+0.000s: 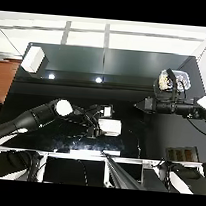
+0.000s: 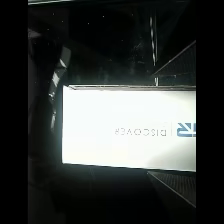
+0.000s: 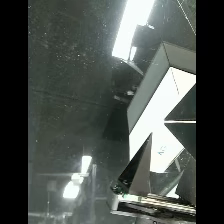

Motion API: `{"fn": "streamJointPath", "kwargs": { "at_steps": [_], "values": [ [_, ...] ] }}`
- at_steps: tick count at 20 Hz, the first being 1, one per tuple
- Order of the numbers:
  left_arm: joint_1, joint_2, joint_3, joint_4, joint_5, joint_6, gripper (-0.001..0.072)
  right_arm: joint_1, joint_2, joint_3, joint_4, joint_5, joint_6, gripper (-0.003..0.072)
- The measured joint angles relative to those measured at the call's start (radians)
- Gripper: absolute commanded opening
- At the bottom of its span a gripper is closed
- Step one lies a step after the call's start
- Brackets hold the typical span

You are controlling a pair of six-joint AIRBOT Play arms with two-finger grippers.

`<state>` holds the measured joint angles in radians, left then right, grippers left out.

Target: Fold the box and place the chain.

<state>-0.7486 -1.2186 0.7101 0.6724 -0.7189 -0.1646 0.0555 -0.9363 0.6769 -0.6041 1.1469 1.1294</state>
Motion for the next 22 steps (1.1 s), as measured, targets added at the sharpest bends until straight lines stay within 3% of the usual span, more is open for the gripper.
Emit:
{"fn": "streamJointPath", "kwargs": {
  "at_steps": [14,22],
  "values": [
    [0.0,-0.025,0.0,0.0,0.005,-0.001,0.0706,0.0,0.0,0.0,0.0,-0.003,0.0,0.0019],
    [0.0,-0.09,-0.001,0.005,0.014,-0.018,0.0681,0.0,0.0,0.0,0.0,-0.006,0.0,0.0019]
  ]
}}
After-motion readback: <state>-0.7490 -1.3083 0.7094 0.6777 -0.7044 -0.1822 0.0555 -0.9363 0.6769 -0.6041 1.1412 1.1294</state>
